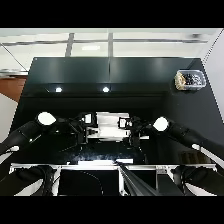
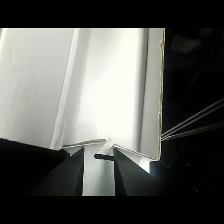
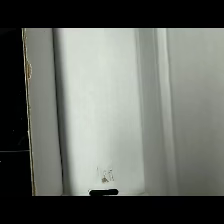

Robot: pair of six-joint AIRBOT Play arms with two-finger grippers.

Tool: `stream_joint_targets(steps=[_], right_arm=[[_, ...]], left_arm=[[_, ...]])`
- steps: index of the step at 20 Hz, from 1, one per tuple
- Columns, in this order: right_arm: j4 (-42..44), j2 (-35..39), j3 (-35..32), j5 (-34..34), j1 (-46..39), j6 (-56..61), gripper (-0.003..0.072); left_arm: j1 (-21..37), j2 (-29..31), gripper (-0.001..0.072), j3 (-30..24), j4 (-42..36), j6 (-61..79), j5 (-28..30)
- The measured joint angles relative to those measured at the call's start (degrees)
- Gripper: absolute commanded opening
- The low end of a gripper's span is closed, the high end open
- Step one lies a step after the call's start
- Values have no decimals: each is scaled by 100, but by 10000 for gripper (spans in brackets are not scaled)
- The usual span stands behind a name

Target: Fold the box and place the chain.

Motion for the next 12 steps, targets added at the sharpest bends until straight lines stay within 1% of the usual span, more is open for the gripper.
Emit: stream_joint_targets(steps=[6,12], right_arm=[[0,0,0,-46,0,-2,530],[4,0,0,-70,0,2,530]], left_arm=[[0,-219,222,0,-57,79,11],[-70,-275,222,0,-247,140,39]])
